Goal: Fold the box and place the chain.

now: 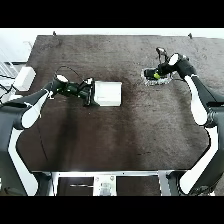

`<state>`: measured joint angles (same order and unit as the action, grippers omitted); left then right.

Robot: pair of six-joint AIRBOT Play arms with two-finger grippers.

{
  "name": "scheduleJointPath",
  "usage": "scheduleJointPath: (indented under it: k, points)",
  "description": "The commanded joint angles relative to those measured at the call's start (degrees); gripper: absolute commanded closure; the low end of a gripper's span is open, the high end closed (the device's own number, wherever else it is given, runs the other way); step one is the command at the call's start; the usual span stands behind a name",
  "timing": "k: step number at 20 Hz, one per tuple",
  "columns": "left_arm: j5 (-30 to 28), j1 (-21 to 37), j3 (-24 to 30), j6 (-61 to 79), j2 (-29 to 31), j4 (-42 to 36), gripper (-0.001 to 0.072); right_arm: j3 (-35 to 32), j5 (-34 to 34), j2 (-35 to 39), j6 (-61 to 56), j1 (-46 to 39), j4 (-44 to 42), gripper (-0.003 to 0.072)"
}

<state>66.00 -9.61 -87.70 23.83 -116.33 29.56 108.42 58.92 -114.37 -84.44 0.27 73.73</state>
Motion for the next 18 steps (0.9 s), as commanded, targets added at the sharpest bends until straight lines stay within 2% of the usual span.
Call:
scheduleJointPath:
  k: [1, 8, 12, 18]
  points:
    - [0.0, 0.02, -0.02, 0.02, 0.02, 0.0, 0.0121, 1.57, 1.79, 2.03, 0.07, -0.07, 0.85, 0.068]
    - [-0.02, 0.02, -0.02, 0.02, 0.02, 0.0, 0.0121, 1.57, 8.31, 8.98, 1.16, -0.04, 2.36, 0.0681]
    - [-0.02, 0.02, -0.02, 0.02, 0.02, 0.0, 0.0121, 1.57, 13.05, 18.78, 3.72, 1.7, 2.29, 0.0681]
    - [0.0, 0.02, -0.02, 0.02, 0.02, 0.0, 0.0121, 1.55, 15.96, 33.73, 5.64, 8.52, 2.34, 0.0681]
